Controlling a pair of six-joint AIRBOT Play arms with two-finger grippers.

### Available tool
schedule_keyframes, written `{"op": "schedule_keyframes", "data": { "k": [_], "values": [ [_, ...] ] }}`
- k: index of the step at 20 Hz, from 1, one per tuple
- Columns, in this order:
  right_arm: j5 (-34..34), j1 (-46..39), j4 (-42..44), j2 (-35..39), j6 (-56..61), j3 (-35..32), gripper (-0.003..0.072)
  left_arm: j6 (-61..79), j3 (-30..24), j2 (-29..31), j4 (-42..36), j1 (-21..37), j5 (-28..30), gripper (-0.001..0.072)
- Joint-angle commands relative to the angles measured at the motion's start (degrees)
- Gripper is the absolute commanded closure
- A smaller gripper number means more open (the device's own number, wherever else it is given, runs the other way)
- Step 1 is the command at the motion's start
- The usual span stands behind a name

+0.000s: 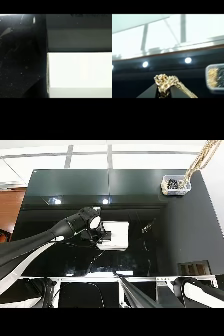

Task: Fold the box and place the chain.

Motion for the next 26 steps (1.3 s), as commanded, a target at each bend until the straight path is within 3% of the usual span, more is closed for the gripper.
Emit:
{"op": "schedule_keyframes", "data": {
  "k": [1,5,8,16,21,26],
  "values": [
    [4.3,3.3,1.4,9.6,-2.3,-7.7,0.0673,0.0,0.0,0.0,0.1,0.0,0.0,0.0682],
    [6.9,11.7,2.4,19.4,-4.0,-20.9,0.0672,0.0,0.0,0.0,0.0,0.0,-0.2,0.0683],
    [11.8,18.8,7.6,20.2,-3.7,-25.6,0.0672,0.0,0.0,0.0,0.0,0.0,-0.2,0.0683],
    [-2.4,35.3,10.1,18.9,-1.4,-36.1,0.0672,0.0,0.0,0.0,0.0,0.0,-0.5,0.0682],
    [-5.5,38.4,10.1,15.8,-1.4,-41.2,0.0672,0.0,0.0,0.0,0.0,0.0,-0.5,0.0683],
    [-10.1,40.2,8.6,13.5,-1.2,-51.8,0.0672,0.0,0.0,0.0,0.0,0.0,-0.4,0.0682]
  ]
}}
